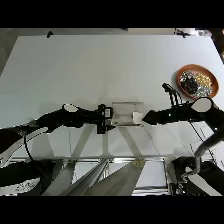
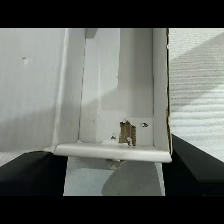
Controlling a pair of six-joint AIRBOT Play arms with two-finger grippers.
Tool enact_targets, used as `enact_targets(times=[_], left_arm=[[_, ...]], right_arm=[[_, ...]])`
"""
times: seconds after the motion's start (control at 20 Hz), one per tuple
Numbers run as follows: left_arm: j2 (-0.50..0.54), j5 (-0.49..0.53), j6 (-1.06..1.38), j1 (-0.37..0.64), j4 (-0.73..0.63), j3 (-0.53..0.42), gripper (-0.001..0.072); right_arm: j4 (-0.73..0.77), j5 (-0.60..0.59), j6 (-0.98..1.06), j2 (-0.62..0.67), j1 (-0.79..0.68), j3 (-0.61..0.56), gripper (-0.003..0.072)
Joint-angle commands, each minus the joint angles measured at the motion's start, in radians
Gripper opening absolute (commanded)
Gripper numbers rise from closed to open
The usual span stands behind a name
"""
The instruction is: Fold the box and place the chain.
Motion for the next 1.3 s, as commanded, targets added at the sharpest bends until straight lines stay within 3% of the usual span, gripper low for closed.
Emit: enact_targets(times=[0.0, 0.15, 0.35, 0.6, 0.8, 0.95, 1.25], left_arm=[[0.0, 0.0, 0.0, 0.001, 0.0, 0.0, 0.0389], [0.0, 0.0, 0.0, 0.001, 0.0, 0.0, 0.0389], [0.0, 0.0, 0.0, 0.001, 0.0, 0.0, 0.0389], [0.0, 0.0, 0.0, 0.001, 0.0, 0.0, 0.0389], [0.0, 0.0, 0.0, 0.001, 0.0, 0.0, 0.0389], [0.0, 0.0, 0.0, 0.001, 0.0, 0.0, 0.0389], [0.0, 0.0, 0.0, 0.001, 0.0, 0.0, 0.0389]], right_arm=[[0.02, -0.067, 0.007, -0.003, 0.084, 0.004, 0.0481], [-0.039, -0.146, 0.085, -0.008, 0.149, 0.006, 0.0483], [-0.266, -0.159, 0.283, -0.018, 0.195, 0.023, 0.0483], [-0.278, -0.187, 0.296, -0.059, 0.276, 0.116, 0.0484], [-0.324, -0.12, 0.368, -0.153, 0.337, 0.181, 0.0484], [-0.414, -0.081, 0.456, -0.204, 0.36, 0.2, 0.0484], [-0.45, -0.079, 0.537, -0.229, 0.385, 0.206, 0.0479]])
